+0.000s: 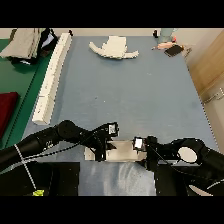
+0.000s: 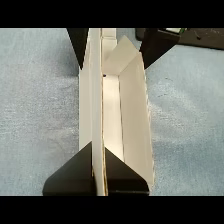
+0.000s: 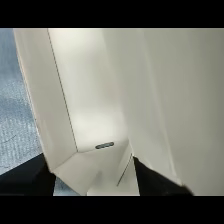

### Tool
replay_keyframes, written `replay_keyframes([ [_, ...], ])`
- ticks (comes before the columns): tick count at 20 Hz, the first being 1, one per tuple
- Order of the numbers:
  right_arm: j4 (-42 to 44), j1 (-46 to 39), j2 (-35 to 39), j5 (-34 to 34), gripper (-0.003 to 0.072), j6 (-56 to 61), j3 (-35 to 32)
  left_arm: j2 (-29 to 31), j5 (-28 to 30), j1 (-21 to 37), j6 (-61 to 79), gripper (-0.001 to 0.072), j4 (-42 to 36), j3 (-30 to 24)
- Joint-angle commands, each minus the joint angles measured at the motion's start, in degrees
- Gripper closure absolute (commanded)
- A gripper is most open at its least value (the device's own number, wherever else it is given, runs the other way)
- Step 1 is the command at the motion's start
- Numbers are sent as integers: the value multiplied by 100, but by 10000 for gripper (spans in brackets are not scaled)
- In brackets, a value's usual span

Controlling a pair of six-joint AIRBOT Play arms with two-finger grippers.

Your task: Fold the box.

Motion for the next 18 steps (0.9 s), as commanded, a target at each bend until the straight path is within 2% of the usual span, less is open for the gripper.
replay_keyframes([
  [1,-31,-4,-9,-85,-20,-22,-2,-2,7,4,-2,692,-2,0],
  [9,544,-2,-15,-332,1,-120,-28,-2,9,4,0,692,-2,0],
  [13,1349,-2,-17,-619,0,-887,-273,-2,7,4,0,692,-2,0],
  [18,1202,-122,-15,-693,-3,-892,-280,-2,7,4,0,692,-2,0],
])
